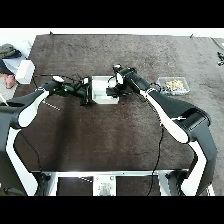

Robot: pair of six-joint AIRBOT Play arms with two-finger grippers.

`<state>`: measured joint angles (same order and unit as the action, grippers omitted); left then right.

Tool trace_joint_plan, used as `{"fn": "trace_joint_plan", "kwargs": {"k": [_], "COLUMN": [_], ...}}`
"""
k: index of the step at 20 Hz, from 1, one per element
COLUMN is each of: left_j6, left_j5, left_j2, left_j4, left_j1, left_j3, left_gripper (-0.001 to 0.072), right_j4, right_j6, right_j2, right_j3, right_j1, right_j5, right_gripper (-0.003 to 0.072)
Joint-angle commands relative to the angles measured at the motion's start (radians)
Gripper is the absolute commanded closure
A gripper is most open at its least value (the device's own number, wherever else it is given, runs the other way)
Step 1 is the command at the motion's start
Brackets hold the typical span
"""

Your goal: Fold the box and place the chain.

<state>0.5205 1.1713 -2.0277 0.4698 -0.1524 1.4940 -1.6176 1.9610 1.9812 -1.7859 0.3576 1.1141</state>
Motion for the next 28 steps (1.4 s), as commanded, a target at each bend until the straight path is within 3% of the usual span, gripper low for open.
{"fn": "trace_joint_plan", "kwargs": {"k": [1, 11, 13, 16, 18, 23, 25, 26, 28], "left_j6": [-0.010, -0.051, -0.051, -0.051, -0.051, -0.051, -0.051, -0.051, -0.051], "left_j5": [0.001, 0.000, 0.000, 0.000, 0.000, 0.000, 0.000, 0.000, 0.000], "left_j2": [0.001, 0.000, 0.000, 0.000, 0.000, 0.000, 0.000, 0.000, 0.000], "left_j4": [0.000, 0.000, 0.000, 0.000, 0.000, 0.000, -0.001, -0.002, -0.003], "left_j1": [0.000, 0.000, 0.000, -0.001, -0.001, -0.001, -0.001, -0.001, -0.001], "left_j3": [0.001, 0.001, 0.001, 0.001, 0.001, 0.001, 0.001, 0.001, 0.001], "left_gripper": [0.0506, 0.0506, 0.0506, 0.0506, 0.0506, 0.0506, 0.0506, 0.0506, 0.0506], "right_j4": [-0.002, 0.006, 0.005, 0.005, 0.006, -0.002, -0.003, -0.003, -0.005], "right_j6": [0.015, 0.027, 0.028, 0.035, 0.038, 0.053, 0.052, 0.052, 0.048], "right_j2": [0.001, 0.014, 0.014, 0.014, 0.014, 0.014, 0.013, 0.010, -0.001], "right_j3": [-0.001, -0.003, -0.003, -0.003, -0.003, -0.003, -0.003, -0.003, -0.003], "right_j1": [0.005, 0.005, 0.005, 0.005, 0.005, 0.005, 0.005, 0.005, 0.005], "right_j5": [0.000, 0.008, 0.007, 0.008, 0.007, 0.008, 0.008, 0.008, 0.017], "right_gripper": [0.0428, 0.0429, 0.0529, 0.0530, 0.0643, 0.0645, 0.0550, 0.0412, 0.0387]}}
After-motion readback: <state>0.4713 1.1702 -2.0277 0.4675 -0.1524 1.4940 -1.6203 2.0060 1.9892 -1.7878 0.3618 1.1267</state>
